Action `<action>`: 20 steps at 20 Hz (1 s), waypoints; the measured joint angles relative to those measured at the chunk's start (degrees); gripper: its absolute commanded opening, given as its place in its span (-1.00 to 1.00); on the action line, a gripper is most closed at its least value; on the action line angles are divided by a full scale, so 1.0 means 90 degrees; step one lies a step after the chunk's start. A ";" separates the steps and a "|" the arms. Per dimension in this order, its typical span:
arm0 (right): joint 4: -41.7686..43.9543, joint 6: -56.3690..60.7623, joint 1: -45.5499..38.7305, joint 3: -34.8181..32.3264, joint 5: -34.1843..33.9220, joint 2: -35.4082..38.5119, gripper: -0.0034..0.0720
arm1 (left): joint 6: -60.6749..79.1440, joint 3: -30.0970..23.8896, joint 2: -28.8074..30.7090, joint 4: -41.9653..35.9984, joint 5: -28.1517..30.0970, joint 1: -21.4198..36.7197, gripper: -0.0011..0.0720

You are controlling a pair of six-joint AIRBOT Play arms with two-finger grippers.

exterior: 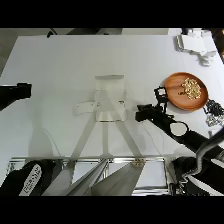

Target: Fold the box and place the chain.

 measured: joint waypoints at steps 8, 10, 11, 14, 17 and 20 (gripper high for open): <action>-0.0044 -0.0002 0.0012 -0.0012 0.0170 0.0000 -0.89 | 0.0627 0.0794 -0.1627 -0.1457 -0.0794 -0.1615 0.61; -0.0070 -0.0010 0.0012 -0.0012 0.0272 0.0000 -0.89 | 0.0653 0.1491 -0.2419 -0.1664 -0.1234 -0.1887 0.68; -0.0097 -0.0017 0.0012 -0.0012 0.0316 0.0000 -0.89 | 0.0682 0.1836 -0.2822 -0.1826 -0.1530 -0.1970 0.79; -0.0165 -0.0027 0.0012 -0.0012 0.0396 0.0000 -0.89 | 0.1054 0.2761 -0.3988 -0.2633 -0.2436 -0.2120 0.79; -0.0192 -0.0027 0.0012 -0.0012 0.0430 0.0000 -0.89 | 0.1610 0.3247 -0.4755 -0.3174 -0.3048 -0.2261 0.79; -0.0209 -0.0029 0.0012 -0.0012 0.0444 0.0000 -0.89 | 0.2164 0.3432 -0.5136 -0.3390 -0.3330 -0.2501 0.77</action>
